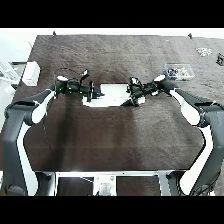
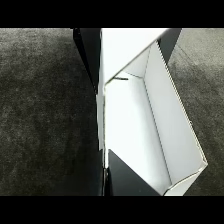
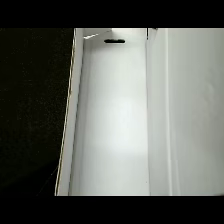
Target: Fold the box and place the chain.
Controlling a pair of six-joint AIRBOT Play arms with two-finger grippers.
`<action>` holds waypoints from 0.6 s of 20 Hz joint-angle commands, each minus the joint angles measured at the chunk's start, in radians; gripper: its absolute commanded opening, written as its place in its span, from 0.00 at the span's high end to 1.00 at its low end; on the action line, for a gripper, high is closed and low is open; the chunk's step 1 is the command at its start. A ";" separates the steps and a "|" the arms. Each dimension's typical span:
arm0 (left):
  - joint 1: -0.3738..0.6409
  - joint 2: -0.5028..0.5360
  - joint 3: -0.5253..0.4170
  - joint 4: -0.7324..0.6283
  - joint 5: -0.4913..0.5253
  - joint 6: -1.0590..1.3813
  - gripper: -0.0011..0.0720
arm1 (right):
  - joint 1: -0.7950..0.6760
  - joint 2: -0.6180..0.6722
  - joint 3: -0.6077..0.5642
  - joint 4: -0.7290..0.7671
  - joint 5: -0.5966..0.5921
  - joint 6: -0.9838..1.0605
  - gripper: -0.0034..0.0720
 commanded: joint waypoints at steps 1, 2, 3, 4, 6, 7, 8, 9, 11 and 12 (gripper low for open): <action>0.000 0.001 0.001 -0.003 0.001 0.000 0.95 | 0.001 -0.001 0.000 -0.004 0.005 -0.001 0.33; 0.000 0.001 0.001 -0.003 0.001 0.000 0.95 | 0.001 -0.001 0.000 -0.003 0.006 -0.001 0.33; 0.000 0.001 0.001 -0.004 0.001 0.000 0.95 | 0.001 -0.001 0.000 -0.003 0.006 -0.001 0.33; 0.000 0.001 0.001 -0.006 0.001 0.000 0.95 | 0.001 -0.001 -0.001 -0.003 0.006 -0.001 0.33; 0.000 0.001 0.001 -0.006 0.001 0.000 0.95 | 0.001 -0.001 -0.001 -0.003 0.005 -0.001 0.33; 0.000 0.001 0.001 -0.006 0.002 0.000 0.95 | 0.001 -0.001 -0.001 -0.003 0.006 -0.001 0.33; 0.000 0.001 0.001 -0.006 0.002 0.000 0.95 | 0.000 -0.001 -0.001 -0.004 0.006 -0.002 0.33; 0.000 0.001 0.001 -0.006 0.002 0.000 0.95 | -0.003 -0.001 -0.001 -0.003 0.006 -0.001 0.33; 0.000 0.001 0.001 -0.006 0.002 0.000 0.95 | -0.006 -0.001 -0.001 -0.003 0.005 -0.002 0.33; 0.000 0.001 0.001 -0.006 0.002 0.000 0.95 | -0.006 -0.001 -0.001 -0.002 0.005 -0.002 0.33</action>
